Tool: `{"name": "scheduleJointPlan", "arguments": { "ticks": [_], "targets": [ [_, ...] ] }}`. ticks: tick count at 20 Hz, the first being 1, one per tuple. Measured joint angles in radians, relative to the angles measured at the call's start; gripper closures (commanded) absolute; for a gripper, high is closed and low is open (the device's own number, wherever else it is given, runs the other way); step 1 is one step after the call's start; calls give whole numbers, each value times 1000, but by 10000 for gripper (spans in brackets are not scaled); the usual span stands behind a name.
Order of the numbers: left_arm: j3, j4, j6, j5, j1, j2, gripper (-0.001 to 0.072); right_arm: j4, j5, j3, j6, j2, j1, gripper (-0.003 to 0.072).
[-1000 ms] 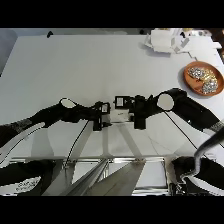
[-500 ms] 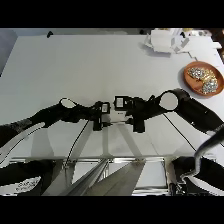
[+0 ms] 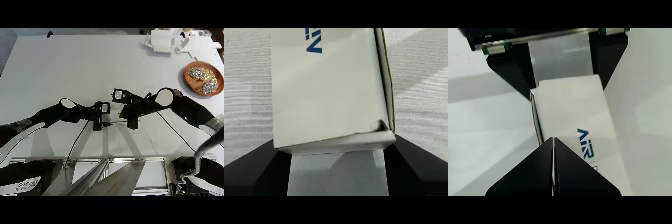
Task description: Fold the box and place the chain.
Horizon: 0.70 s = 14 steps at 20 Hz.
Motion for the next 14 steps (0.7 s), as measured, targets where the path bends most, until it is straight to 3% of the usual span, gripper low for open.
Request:
{"name": "scheduleJointPlan", "arguments": {
  "ticks": [14],
  "targets": [
    [0,0,0,1,0,0,597,-35,21,-39,14,-53,-15,668]
  ]
}}
